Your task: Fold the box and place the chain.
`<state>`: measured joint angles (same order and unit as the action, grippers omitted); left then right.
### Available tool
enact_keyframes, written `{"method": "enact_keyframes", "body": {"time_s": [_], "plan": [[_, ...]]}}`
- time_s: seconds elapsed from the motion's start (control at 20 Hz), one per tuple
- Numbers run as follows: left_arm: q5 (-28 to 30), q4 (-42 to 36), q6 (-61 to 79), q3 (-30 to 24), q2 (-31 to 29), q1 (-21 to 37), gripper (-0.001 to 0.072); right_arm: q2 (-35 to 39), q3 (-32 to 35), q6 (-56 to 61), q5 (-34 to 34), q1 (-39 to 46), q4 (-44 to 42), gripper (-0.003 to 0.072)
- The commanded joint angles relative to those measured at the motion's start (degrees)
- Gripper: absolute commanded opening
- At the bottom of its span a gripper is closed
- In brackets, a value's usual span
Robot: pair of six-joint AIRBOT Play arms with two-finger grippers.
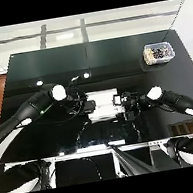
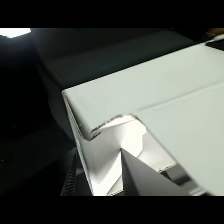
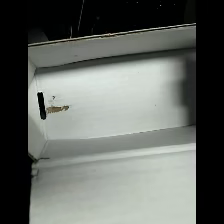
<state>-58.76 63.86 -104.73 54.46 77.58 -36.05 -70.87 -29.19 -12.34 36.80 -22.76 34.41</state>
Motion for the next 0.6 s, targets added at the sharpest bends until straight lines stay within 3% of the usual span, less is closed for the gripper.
{"method": "enact_keyframes", "body": {"time_s": [0.0, 0.35, 0.55], "plan": [[-0.3, 6.9, -6.8, 1.0, 0.0, -2.1, 0.0332, 0.0, 0.0, 0.0, 0.0, 0.0, 0.0, 0.0127], [-0.8, 15.3, -14.2, 1.3, 0.7, -6.9, 0.0332, 0.0, 0.0, 0.0, 0.0, 0.0, 0.0, 0.0127], [-0.3, 12.9, -17.6, 1.3, 3.2, -8.7, 0.0332, 0.0, 0.0, 0.0, 0.0, 0.0, 0.0, 0.0127]]}}
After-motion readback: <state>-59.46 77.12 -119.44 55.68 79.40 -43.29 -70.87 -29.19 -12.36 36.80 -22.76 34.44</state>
